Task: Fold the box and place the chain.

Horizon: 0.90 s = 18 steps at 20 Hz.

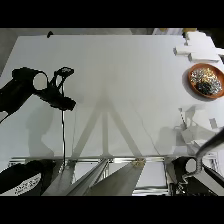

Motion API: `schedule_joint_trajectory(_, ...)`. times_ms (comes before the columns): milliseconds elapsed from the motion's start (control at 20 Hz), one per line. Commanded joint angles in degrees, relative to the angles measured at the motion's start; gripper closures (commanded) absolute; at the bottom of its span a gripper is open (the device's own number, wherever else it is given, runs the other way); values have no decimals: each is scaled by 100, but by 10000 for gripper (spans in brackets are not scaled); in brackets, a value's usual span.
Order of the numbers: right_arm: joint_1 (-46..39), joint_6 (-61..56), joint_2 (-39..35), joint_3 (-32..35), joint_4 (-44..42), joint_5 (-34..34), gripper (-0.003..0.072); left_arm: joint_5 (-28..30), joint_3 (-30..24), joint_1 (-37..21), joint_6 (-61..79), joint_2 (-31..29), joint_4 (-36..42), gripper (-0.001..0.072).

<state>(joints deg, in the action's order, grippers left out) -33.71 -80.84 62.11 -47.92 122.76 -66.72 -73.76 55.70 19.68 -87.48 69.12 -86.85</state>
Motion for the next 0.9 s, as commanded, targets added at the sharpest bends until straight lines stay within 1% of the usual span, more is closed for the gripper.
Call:
schedule_joint_trajectory(0,-22,514,636,-190,-4,-4,210,2,-2,-4,0,0,0,575)
schedule_joint_trajectory(150,-22,645,1043,-190,-46,-22,212,2,-2,-4,0,0,0,575)
schedule_joint_trajectory(250,-26,627,1276,-190,4,-9,234,2,-2,-4,0,0,0,575)
schedule_joint_trajectory(350,-153,505,1425,-190,2,9,292,2,-2,-4,0,0,0,575)
schedule_joint_trajectory(400,-269,409,1478,-190,2,7,293,2,-2,-4,0,0,0,575)
schedule_joint_trajectory(450,-402,393,1519,-190,-4,-4,372,2,-2,-4,0,0,0,575)
schedule_joint_trajectory(500,-501,391,1515,-190,-33,-15,526,2,-2,-4,0,0,0,575)
schedule_joint_trajectory(550,-553,396,1486,-190,-90,-101,607,2,-2,-4,0,0,0,575)
schedule_joint_trajectory(600,-518,448,1434,-190,-195,-199,660,2,-2,-4,0,0,0,575)
schedule_joint_trajectory(700,-251,538,1158,-190,-457,-339,671,2,-2,-4,0,0,0,575)
schedule_joint_trajectory(850,424,673,442,-188,-1147,-588,671,2,-2,-4,0,0,0,575)
